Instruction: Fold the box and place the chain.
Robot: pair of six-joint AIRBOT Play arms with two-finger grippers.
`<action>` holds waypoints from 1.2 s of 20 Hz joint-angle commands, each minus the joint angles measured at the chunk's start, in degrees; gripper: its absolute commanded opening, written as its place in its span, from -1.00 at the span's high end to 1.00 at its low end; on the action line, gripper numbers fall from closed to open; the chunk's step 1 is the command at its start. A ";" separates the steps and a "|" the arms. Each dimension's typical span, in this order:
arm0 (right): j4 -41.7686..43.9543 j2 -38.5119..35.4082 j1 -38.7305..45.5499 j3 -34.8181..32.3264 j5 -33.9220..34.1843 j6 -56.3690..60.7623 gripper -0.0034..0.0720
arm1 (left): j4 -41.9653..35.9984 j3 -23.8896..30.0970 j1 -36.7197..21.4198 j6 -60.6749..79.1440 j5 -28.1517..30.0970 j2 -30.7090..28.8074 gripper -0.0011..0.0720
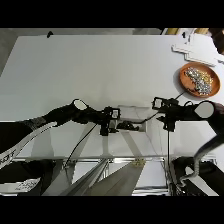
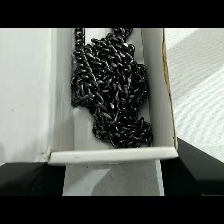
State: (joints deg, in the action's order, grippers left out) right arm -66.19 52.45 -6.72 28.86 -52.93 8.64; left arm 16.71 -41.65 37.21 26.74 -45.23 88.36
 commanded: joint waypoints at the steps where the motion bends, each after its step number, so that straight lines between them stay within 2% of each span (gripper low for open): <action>1: 0.96 6.29 -2.45 -1.49 4.26 -5.70 0.19 | 0.02 -0.04 0.02 0.00 0.02 0.02 0.51; 6: 6.05 11.02 -5.95 -1.49 10.54 -7.41 0.20 | 0.02 -0.04 0.02 0.02 0.02 0.02 0.51; 8: 6.64 11.13 -5.95 -1.49 10.49 -7.72 0.46 | 0.02 -0.04 0.02 0.02 0.02 0.02 0.51; 9: 6.58 11.13 -5.95 -1.49 10.19 -7.67 0.51 | 0.02 -0.04 0.02 0.02 0.02 0.02 0.51; 11: 6.10 10.67 -5.95 -1.49 7.54 -7.61 0.86 | 0.02 -0.04 0.02 0.02 0.02 0.02 0.51; 14: 2.49 6.75 -5.95 -1.49 0.48 -5.66 0.86 | 0.02 -0.04 0.02 0.02 0.02 0.02 0.51; 19: 4.04 -6.86 -8.48 -1.49 -8.11 10.10 0.86 | 0.02 -0.04 0.02 0.02 0.02 0.02 0.51; 22: 13.27 -10.49 -13.27 -1.55 -7.74 12.96 0.86 | 0.02 -0.04 0.02 0.02 0.02 0.02 0.51; 24: 18.93 -10.27 -17.25 -1.57 -3.17 12.98 0.86 | 0.00 -0.04 0.02 0.02 0.02 0.02 0.51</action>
State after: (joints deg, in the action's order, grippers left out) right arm -55.42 44.29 -19.55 27.33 -58.83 18.39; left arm 16.71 -41.65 37.21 26.74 -45.23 88.36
